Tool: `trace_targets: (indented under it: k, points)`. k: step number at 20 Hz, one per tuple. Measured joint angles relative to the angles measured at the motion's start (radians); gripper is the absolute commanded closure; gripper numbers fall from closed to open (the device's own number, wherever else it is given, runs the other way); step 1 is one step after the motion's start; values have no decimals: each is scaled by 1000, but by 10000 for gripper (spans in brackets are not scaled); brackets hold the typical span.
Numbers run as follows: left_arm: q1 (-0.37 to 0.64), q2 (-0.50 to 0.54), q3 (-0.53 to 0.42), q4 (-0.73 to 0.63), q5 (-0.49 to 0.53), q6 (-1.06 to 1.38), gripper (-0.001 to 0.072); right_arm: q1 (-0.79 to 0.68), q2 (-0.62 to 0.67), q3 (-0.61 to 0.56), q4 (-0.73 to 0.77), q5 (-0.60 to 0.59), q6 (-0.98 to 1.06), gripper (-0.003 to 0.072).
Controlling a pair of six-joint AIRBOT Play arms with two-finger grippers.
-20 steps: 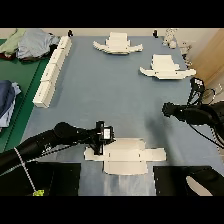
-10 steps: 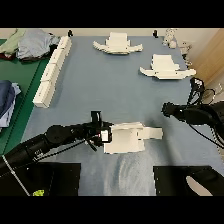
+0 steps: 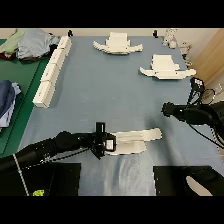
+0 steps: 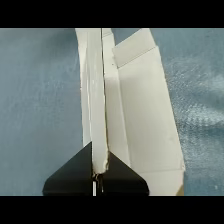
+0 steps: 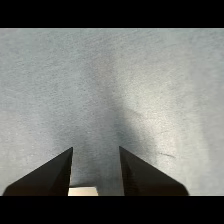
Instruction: Fold the box.
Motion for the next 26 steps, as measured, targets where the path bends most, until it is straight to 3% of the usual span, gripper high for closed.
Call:
trace_targets:
  k: [4, 10, 13, 26]
  points:
    - [55, 0, 32, 9, -39, -43, 702, 0, 0, 0, 0, 2, 0, 241]
    - [260, 2, 108, 35, -301, -100, 701, 0, 0, 0, 0, 2, 0, 241]
    - [295, -15, 119, 53, -391, -123, 701, 0, 0, 0, 4, 4, 0, 241]
    - [318, -97, 131, 64, -491, -185, 698, 0, 0, 0, 18, 10, 0, 241]
